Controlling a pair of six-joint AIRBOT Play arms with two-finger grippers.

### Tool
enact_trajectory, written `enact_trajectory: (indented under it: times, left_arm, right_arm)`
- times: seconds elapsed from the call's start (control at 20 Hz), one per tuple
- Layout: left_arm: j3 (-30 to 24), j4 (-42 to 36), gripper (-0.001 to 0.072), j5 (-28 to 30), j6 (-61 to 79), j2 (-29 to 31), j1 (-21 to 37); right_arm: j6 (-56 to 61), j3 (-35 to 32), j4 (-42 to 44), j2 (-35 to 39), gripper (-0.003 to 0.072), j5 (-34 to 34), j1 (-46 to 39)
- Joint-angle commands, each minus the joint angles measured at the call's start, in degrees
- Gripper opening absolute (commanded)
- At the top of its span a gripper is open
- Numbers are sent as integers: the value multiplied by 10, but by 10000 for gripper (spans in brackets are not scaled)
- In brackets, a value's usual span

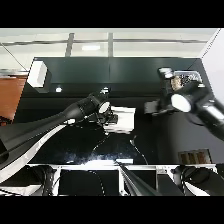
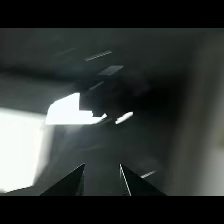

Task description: Fold the box and place the chain.

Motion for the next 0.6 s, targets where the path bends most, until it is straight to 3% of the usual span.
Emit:
enact_trajectory:
  times: [0.0,0.15,0.2,0.25,0.35,0.55]
  left_arm:
    - [0,0,29,1,0,0,1]
    - [0,0,29,1,0,0,1]
    - [0,0,29,1,0,0,1]
    - [0,0,29,1,0,0,1]
    - [0,0,29,1,0,0,1]
    - [0,0,29,10,0,0,1]
  right_arm:
    - [-14,-20,-229,41,265,7,-83]
    - [10,-52,-224,19,277,-184,-224]
    - [31,-52,-210,-2,412,-227,-264]
    - [32,-50,-176,-29,720,-276,-305]
    - [-21,-13,-76,-99,720,-328,-369]
    - [-149,158,87,-271,720,-279,-433]
